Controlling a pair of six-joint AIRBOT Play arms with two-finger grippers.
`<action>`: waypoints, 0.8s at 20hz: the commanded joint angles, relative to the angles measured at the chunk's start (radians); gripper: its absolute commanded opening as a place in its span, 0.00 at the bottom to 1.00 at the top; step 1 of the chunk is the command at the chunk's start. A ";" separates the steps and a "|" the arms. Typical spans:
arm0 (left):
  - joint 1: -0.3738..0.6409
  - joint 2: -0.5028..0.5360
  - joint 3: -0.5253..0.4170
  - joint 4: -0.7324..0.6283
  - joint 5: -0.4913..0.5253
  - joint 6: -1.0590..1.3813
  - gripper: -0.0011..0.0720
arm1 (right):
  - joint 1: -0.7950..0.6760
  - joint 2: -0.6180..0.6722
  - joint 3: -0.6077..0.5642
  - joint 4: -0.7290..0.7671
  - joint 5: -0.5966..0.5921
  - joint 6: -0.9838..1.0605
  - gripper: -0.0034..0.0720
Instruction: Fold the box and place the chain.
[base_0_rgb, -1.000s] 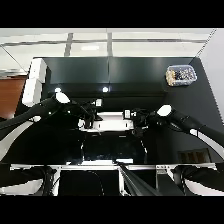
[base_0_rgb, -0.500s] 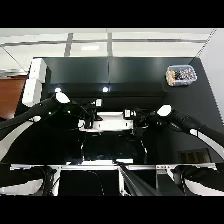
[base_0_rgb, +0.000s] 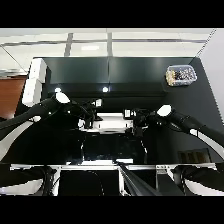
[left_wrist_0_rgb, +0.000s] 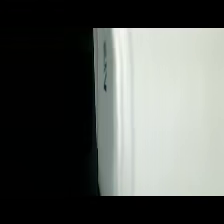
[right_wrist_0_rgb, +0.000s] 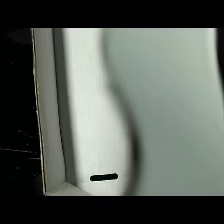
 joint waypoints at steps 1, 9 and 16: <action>0.000 0.000 0.001 0.000 0.002 0.000 0.05 | 0.000 0.000 0.000 -0.003 0.001 -0.001 0.63; 0.024 0.061 0.035 0.061 -0.060 -0.166 0.99 | 0.000 0.000 0.000 0.011 -0.024 0.016 0.63; 0.101 0.230 0.037 0.249 -0.179 -0.606 0.66 | 0.000 0.000 0.000 0.011 -0.023 0.016 0.63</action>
